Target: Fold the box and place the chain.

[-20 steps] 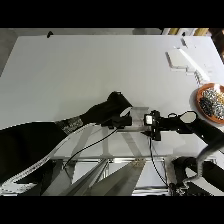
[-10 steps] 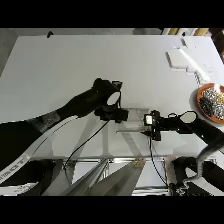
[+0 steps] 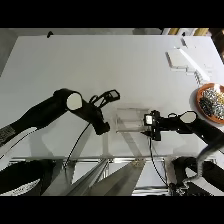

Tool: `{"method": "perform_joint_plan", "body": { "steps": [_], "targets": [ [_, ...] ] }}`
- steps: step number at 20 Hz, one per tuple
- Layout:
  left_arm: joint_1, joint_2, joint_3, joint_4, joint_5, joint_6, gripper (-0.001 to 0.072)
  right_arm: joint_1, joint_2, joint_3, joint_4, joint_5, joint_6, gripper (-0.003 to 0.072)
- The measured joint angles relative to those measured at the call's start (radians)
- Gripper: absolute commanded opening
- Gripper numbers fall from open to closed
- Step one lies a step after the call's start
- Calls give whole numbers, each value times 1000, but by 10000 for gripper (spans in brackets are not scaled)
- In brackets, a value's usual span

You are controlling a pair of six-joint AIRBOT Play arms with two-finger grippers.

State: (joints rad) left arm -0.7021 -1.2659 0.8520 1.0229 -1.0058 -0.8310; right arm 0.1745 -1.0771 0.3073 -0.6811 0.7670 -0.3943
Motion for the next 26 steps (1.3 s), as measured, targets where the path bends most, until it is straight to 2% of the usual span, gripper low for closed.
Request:
{"method": "perform_joint_plan", "body": {
  "steps": [2,4,8,16,26],
  "targets": [
    [14,-3,-79,-116,99,337,634,0,0,0,0,0,0,319],
    [21,-30,-123,-218,167,595,694,0,0,0,0,0,0,319],
    [27,-90,-158,-364,258,849,698,0,0,0,0,0,0,319],
    [-9,-131,-171,-515,324,953,701,0,0,0,0,0,0,319],
    [-33,-158,-171,-573,336,962,696,0,0,0,0,0,0,319]
  ]
}}
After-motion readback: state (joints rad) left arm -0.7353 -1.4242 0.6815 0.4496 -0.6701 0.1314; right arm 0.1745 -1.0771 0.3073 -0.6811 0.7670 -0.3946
